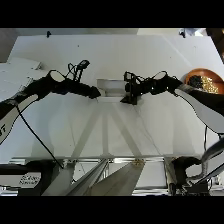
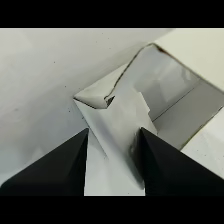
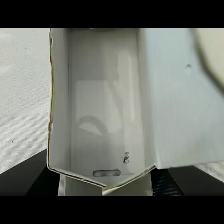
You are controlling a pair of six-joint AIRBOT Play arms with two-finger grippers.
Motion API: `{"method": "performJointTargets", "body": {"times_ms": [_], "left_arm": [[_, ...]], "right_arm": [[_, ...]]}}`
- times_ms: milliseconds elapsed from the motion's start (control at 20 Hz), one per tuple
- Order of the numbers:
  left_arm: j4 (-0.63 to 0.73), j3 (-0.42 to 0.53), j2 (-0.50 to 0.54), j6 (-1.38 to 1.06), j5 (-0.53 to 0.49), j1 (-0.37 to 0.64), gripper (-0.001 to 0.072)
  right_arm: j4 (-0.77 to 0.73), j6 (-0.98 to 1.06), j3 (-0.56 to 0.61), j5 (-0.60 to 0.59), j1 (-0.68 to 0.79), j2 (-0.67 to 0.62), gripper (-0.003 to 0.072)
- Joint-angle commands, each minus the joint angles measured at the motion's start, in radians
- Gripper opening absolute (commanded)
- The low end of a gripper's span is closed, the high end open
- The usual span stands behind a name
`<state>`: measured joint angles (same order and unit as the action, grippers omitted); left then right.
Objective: Fold the box and place the chain.
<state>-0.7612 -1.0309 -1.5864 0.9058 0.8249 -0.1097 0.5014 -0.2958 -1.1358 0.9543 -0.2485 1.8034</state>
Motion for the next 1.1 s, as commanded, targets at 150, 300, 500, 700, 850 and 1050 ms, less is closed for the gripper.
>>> {"method": "performJointTargets", "body": {"times_ms": [150,300,500,700,850,1050], "left_arm": [[-0.338,-0.092,0.000,0.366,0.003,-0.080,0.0270],[-0.433,-0.116,0.000,0.467,0.023,-0.115,0.0221],[-0.488,-0.137,0.000,0.528,0.061,-0.157,0.0219],[-0.509,-0.159,0.000,0.675,0.095,-0.163,0.0219],[-0.571,-0.160,-0.001,0.785,0.130,-0.172,0.0219],[-0.586,-0.160,-0.001,0.858,0.159,-0.173,0.0230]], "right_arm": [[-0.002,0.000,-0.001,0.000,0.000,0.000,0.0460],[-0.002,0.000,-0.001,0.000,0.000,0.000,0.0460],[-0.002,0.000,-0.001,0.000,0.001,0.000,0.0460],[-0.002,0.000,-0.001,0.000,0.000,0.000,0.0460],[-0.002,0.000,-0.001,0.000,0.001,0.000,0.0460],[-0.002,0.000,-0.001,0.000,0.000,0.000,0.0460]]}}
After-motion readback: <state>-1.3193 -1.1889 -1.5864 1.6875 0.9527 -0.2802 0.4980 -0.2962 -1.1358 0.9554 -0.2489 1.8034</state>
